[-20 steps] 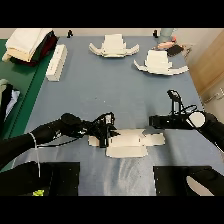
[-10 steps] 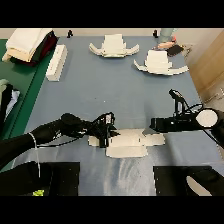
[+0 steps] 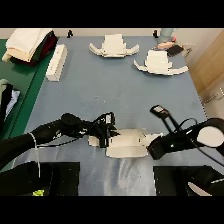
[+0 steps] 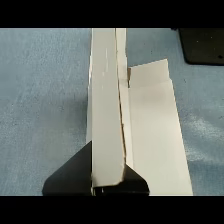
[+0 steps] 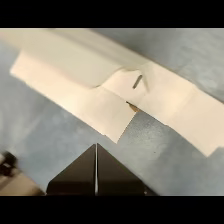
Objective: Fold the box.
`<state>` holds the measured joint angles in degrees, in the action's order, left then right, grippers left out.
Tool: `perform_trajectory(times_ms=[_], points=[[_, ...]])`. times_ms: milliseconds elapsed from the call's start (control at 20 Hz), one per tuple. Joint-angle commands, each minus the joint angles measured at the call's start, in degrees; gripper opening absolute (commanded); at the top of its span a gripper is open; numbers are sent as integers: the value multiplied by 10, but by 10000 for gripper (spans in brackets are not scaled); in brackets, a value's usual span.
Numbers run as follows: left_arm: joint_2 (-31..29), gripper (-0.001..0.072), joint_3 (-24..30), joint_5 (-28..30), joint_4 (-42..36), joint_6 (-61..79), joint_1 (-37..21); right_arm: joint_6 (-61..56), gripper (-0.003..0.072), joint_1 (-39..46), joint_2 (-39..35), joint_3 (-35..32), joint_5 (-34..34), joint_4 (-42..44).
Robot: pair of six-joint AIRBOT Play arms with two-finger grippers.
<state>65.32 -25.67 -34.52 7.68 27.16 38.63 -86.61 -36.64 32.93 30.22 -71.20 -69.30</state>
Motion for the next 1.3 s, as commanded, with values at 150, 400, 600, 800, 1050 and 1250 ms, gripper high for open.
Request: perform_trajectory(times_ms=[150, 400, 600, 800, 1050, 1250], points=[[0, 15, 0, 0, 0, 0, 0, 151, 591, -271, 17, -79, 160, -153], [0, 16, 0, -1, 0, 0, 0, 146, 600, -306, 98, -89, 247, -261], [0, 16, 0, 0, 1, 0, 0, 9, 599, -306, 132, -85, 257, -348], [0, 16, 0, 0, 0, 0, 0, -148, 598, -306, 110, -56, 198, -382], [0, 16, 0, -1, 0, 0, 0, -211, 598, -306, 72, -42, 158, -416], [0, 16, 0, -1, 0, 0, 0, -236, 599, -305, 68, -42, 146, -436]])
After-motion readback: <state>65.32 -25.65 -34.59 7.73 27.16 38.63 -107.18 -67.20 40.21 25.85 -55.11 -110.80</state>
